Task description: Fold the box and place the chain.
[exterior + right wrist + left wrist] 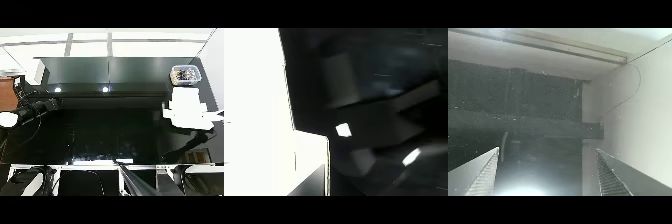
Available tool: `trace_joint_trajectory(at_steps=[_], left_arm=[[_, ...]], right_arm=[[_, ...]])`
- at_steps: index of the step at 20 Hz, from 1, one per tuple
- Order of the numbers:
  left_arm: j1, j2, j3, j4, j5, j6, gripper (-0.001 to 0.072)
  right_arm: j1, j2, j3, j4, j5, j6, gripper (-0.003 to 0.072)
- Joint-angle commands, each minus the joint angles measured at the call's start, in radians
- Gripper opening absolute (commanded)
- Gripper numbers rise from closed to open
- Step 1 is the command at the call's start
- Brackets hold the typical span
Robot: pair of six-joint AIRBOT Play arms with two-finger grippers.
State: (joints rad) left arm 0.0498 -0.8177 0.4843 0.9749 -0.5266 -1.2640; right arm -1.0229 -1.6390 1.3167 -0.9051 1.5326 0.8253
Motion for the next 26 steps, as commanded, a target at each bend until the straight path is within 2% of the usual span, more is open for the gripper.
trace_joint_trajectory(at_steps=[1, 6, 8, 10, 13, 16, 19, 23, 26], left_arm=[[0.000, -0.001, 0.000, 0.000, -0.002, 0.000, 0.0710], [0.000, -0.001, 0.000, -0.004, 0.003, -0.001, 0.0676], [-0.001, -0.006, 0.000, -0.099, -0.016, 0.002, 0.0679], [-0.029, -0.029, 0.004, -0.185, -0.051, 0.050, 0.0680], [-0.092, -0.123, 0.056, -0.287, -0.166, 0.145, 0.0680], [-0.126, -0.284, 0.169, -0.372, -0.301, 0.218, 0.0680], [-0.127, -0.462, 0.282, -0.523, -0.436, 0.304, 0.0680], [-0.143, -0.663, 0.408, -0.557, -0.560, 0.314, 0.0681], [-0.164, -0.765, 0.475, -0.557, -0.586, 0.289, 0.0681]], right_arm=[[0.062, 0.159, -0.155, 0.112, -0.038, -0.008, 0.0010], [0.257, 0.470, -0.510, 0.330, -0.192, -0.016, 0.0010], [0.384, 0.584, -0.649, 0.470, -0.277, -0.055, 0.0010], [0.539, 0.685, -0.783, 0.597, -0.410, -0.104, 0.0010], [0.786, 0.774, -0.935, 0.661, -0.653, -0.123, 0.0010], [1.011, 0.780, -0.998, 0.662, -0.866, -0.132, 0.0010], [1.176, 0.780, -0.999, 0.662, -1.003, -0.141, 0.0010], [1.271, 0.780, -0.999, 0.663, -1.029, -0.140, 0.0010], [1.287, 0.780, -0.999, 0.663, -1.025, -0.138, 0.0010]])
